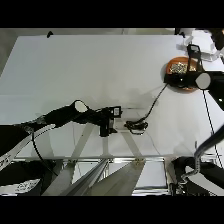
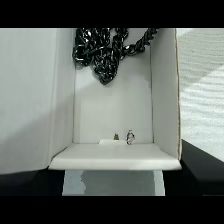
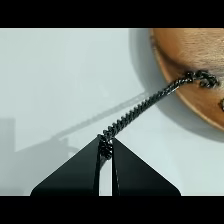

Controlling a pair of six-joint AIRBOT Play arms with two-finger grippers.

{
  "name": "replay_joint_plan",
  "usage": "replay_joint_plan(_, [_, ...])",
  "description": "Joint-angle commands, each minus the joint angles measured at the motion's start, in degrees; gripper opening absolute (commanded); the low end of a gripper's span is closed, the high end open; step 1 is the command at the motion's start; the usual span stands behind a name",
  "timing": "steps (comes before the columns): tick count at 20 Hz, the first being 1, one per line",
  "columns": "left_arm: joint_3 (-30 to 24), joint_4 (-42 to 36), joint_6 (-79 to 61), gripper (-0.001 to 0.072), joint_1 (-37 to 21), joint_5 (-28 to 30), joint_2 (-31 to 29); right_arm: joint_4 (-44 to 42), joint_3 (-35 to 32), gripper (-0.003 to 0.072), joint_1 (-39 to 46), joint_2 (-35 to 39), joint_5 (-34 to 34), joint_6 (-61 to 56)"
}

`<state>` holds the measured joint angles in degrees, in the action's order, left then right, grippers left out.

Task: Fold the box and place the chain.

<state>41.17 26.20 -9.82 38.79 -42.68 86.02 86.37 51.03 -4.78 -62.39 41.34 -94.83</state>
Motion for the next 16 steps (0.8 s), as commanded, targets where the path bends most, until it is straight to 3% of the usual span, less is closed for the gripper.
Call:
replay_joint_plan(1, [0.0, 0.0, 0.0, 0.0435, 0.0, 0.0, 0.0, 0.0, 0.0, 0.0023, -3.8, 10.4, 9.6, 2.1])
replay_joint_plan(5, [0.0, 0.0, 0.0, 0.0435, 0.0, 0.0, 0.0, -1.2, 0.0, 0.0023, -9.0, 18.5, 14.0, 2.1])
replay_joint_plan(10, [0.0, 0.0, 0.0, 0.0435, 0.0, 0.0, 0.0, -5.3, 0.0, 0.0023, -13.7, 23.1, 19.6, 1.9])
replay_joint_plan(16, [0.0, 0.0, 0.0, 0.0435, 0.0, 0.0, 0.0, -20.5, 0.0, 0.0023, -16.9, 25.6, 24.3, 7.1])
